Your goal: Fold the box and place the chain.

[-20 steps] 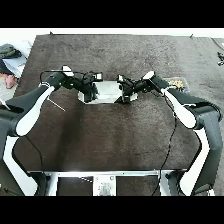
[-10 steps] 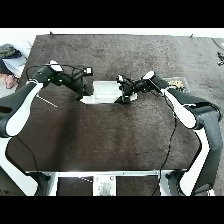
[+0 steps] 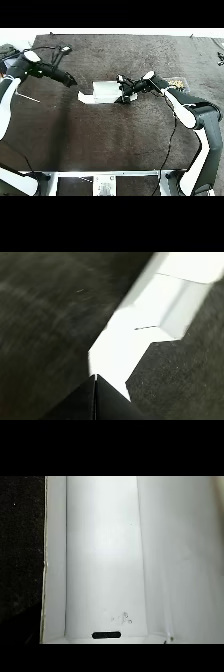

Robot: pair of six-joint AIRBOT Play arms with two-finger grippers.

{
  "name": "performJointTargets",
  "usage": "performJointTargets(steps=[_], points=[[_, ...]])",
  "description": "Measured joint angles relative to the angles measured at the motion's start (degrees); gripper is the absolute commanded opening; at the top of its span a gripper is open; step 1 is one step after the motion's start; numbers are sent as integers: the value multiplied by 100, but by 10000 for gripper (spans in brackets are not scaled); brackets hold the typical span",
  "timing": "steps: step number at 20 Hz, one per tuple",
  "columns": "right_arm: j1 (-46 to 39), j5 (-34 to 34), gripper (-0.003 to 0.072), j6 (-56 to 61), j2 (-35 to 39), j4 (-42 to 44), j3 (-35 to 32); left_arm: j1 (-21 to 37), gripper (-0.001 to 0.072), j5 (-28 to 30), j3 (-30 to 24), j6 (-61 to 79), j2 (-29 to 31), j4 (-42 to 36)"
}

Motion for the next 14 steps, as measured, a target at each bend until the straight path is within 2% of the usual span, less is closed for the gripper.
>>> performJointTargets(steps=[5,14], points=[[0,0,371,0,0,0,0,376,11,122,-463,-925,17,-129],[0,0,371,0,0,0,0,481,12,658,-1650,-1593,11,-796]])
